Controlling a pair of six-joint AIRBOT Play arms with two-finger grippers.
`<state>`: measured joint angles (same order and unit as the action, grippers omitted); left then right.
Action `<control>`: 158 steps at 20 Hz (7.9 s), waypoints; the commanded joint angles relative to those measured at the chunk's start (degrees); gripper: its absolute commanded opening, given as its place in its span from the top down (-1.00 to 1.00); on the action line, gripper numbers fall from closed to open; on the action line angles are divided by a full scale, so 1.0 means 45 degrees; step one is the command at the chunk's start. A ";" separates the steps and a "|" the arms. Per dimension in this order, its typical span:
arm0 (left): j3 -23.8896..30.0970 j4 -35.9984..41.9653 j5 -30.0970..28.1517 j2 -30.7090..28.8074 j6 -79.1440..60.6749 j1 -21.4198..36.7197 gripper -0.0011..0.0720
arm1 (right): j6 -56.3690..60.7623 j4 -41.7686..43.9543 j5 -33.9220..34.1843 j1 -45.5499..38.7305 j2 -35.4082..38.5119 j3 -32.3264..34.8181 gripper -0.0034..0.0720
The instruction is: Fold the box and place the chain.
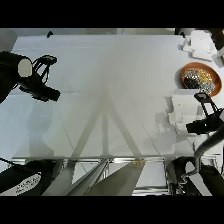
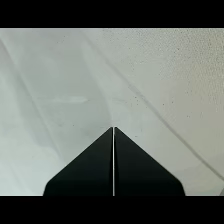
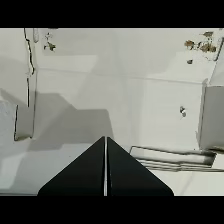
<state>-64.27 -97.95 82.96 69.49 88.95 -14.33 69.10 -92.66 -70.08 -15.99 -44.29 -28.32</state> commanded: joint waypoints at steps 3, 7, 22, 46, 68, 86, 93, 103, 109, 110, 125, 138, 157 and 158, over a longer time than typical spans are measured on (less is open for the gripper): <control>0.0005 0.0000 -0.0005 -0.0010 0.0000 0.0005 0.94 | 0.0010 0.0923 0.0117 -0.0005 0.0000 -0.0015 0.86; 0.0005 0.0000 0.0000 -0.0010 0.0000 0.0005 0.94 | 0.0010 0.1297 0.0219 -0.0005 0.0019 -0.0355 0.85; 0.0005 0.0000 -0.0005 -0.0010 0.0000 0.0005 0.94 | 0.1758 -0.6120 0.2429 -0.1744 -0.0413 -0.2064 -0.35; 0.0005 0.0000 0.0000 -0.0010 0.0000 0.0005 0.94 | -0.0126 -0.3968 0.4148 -0.3206 -0.4979 -0.2064 0.87; 0.0005 0.0005 0.0000 -0.0010 -0.0005 0.0005 0.94 | -0.1234 0.8937 0.9282 0.5139 0.2390 0.3575 0.88; 0.0005 0.6120 -0.4556 0.0627 -0.3381 -0.0175 0.02 | -0.1025 0.8310 0.8660 0.5999 0.2526 0.3842 0.87; 0.0005 1.2988 -0.2880 0.3332 -1.1205 -0.0811 -0.44 | -0.1117 0.8301 0.7830 0.5999 0.2526 0.3842 0.87; 0.0005 1.4950 -0.2327 0.5761 -1.3877 -0.1161 -0.44 | -0.1122 0.8306 0.7660 0.5999 0.2526 0.3842 0.87; 0.0000 1.6529 -0.2390 0.6479 -1.5450 -0.1763 -0.44 | -0.1117 0.8310 0.7655 0.5999 0.2526 0.3842 0.87; 0.0000 1.6524 -0.2380 0.6577 -1.5446 -0.1841 -0.44 | -0.1117 0.8310 0.7655 0.5999 0.2526 0.3842 0.87; 0.0000 1.5795 -0.2681 0.6645 -1.5771 -0.1831 0.96 | -0.1112 0.8315 0.7665 0.5999 0.2526 0.3842 0.87; 0.0000 1.2614 -0.3084 0.2861 -1.4785 -0.2093 0.98 | -0.1049 0.7261 0.4969 0.5984 0.3706 0.0947 0.04; 0.2812 1.3347 -0.8490 0.2676 -1.8136 -0.4935 0.96 | -0.0398 0.5285 0.1812 0.5984 0.5736 0.0476 0.05; 0.2812 1.3328 -0.8495 0.2754 -1.8578 -0.4935 0.96 | -0.0398 0.5309 0.1812 0.5984 0.5736 0.0476 0.05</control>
<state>-51.96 -39.66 45.71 80.01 13.13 -36.38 67.29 -68.86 -61.69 10.96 -18.55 -26.11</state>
